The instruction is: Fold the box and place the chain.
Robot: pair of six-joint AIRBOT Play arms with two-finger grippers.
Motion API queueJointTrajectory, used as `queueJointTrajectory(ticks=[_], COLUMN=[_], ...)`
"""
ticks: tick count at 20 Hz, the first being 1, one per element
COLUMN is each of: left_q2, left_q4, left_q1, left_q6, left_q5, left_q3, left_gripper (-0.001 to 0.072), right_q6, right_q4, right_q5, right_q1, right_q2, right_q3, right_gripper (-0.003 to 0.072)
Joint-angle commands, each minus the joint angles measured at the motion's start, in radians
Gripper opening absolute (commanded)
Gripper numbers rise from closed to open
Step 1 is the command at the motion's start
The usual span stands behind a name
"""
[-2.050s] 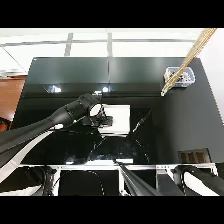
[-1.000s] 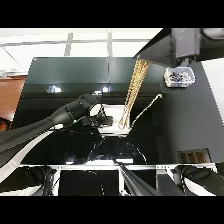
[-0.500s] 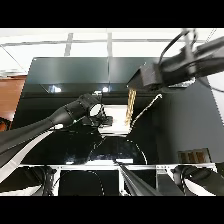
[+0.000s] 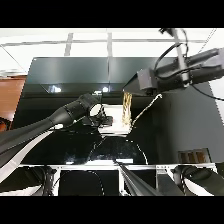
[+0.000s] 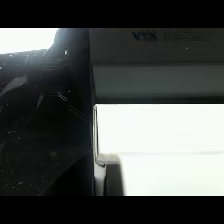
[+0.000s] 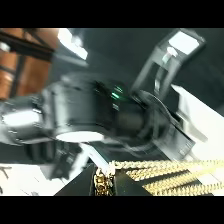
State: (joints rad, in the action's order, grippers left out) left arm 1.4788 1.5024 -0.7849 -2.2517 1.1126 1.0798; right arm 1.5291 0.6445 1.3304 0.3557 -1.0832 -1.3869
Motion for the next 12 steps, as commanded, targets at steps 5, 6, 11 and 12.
queueJointTrajectory(ticks=[5, 6, 11, 12], left_q2=[0.000, 0.000, 0.000, 0.000], left_q4=[0.000, 0.000, 0.000, 0.000], left_q1=[0.000, 0.000, 0.000, 0.000], left_q6=[0.000, 0.000, 0.000, 0.000], left_q5=[0.000, 0.000, 0.000, 0.000], left_q3=[0.000, 0.000, 0.000, 0.000], left_gripper=[0.0027, 0.0027, 0.0027, 0.0027], right_q6=[-0.023, -0.022, 0.062, 0.081], right_q4=[-0.085, -0.047, 0.198, 0.247], right_q5=[-0.016, -0.016, -0.090, -0.148], right_q1=[-0.040, -0.028, 0.079, 0.109], right_q2=[0.037, 0.037, 0.037, 0.037], right_q3=[-0.027, -0.021, 0.175, 0.238], right_gripper=[0.0014, 0.0014, 0.0014, 0.0014])
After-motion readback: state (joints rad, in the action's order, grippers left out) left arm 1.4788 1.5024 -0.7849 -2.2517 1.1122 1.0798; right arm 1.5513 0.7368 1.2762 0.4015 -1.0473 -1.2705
